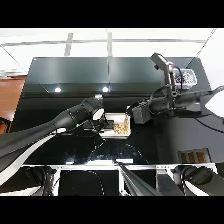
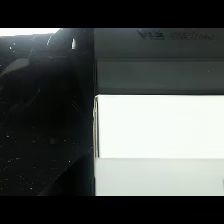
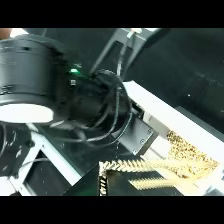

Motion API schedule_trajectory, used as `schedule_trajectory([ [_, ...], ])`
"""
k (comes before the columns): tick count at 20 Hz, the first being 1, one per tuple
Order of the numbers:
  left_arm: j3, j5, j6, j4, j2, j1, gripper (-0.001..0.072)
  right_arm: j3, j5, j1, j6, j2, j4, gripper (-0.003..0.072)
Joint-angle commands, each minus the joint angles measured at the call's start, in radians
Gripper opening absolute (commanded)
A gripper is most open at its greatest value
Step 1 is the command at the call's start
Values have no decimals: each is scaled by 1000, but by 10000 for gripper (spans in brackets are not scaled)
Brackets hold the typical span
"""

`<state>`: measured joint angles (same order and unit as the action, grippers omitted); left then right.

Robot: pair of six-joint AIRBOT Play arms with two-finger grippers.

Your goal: Fold the box and place the chain.

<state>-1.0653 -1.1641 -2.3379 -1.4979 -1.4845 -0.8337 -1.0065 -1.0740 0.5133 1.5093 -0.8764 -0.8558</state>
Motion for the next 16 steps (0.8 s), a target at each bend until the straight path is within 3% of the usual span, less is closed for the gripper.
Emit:
schedule_trajectory([
  [1,0,0,0,0,0,1,26,56,72,8,6,-12,13,18],
  [8,0,1,0,0,0,1,27,204,208,25,58,-16,-15,26],
  [12,0,0,0,0,0,1,27,223,246,64,58,-56,-16,30],
  [13,0,1,0,0,0,1,27,223,252,64,58,-61,-16,103],
  [14,0,1,0,-1,0,1,26,223,253,60,56,-61,-17,373],
  [16,0,2,0,0,0,1,27,222,243,59,55,-61,-18,378],
])
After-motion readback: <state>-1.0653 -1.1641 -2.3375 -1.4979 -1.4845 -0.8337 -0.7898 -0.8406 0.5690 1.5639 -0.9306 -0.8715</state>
